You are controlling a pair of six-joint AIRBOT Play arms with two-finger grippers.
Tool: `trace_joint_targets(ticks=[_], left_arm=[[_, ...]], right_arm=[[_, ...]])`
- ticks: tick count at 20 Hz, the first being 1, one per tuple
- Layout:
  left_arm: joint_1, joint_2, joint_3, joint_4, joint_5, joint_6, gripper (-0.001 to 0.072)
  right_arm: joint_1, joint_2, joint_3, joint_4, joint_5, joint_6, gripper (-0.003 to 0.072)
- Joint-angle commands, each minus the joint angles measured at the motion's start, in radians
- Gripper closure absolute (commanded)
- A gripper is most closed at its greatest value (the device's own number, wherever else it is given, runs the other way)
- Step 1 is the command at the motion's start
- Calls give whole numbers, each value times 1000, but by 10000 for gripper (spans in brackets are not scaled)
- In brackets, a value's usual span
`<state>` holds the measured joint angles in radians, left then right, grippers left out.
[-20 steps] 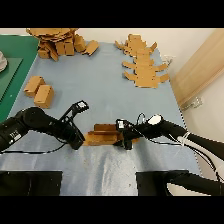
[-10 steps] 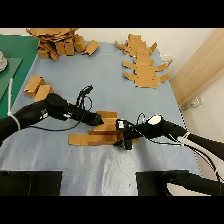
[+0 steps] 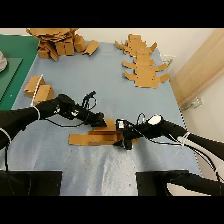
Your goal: Fold the box.
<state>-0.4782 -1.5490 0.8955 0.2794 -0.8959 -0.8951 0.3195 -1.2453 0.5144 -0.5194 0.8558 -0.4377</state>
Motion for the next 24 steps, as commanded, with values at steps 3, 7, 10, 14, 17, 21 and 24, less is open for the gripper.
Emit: trace_joint_targets(ticks=[3,7,10,14,17,21,24], left_arm=[[14,-8,29,-4,-39,55,696],[106,114,88,60,-79,356,696],[149,240,78,337,-29,478,698],[157,401,-89,451,92,675,698],[195,460,-295,277,65,1026,696],[192,463,-393,280,66,1297,692],[191,477,-389,272,65,1281,8]], right_arm=[[0,0,0,0,0,0,226],[0,0,0,0,0,0,226],[0,0,0,0,0,0,226],[0,0,0,0,-1,0,226],[0,0,0,0,-4,0,226],[0,0,0,0,-4,0,226],[0,0,0,0,-4,0,226]])
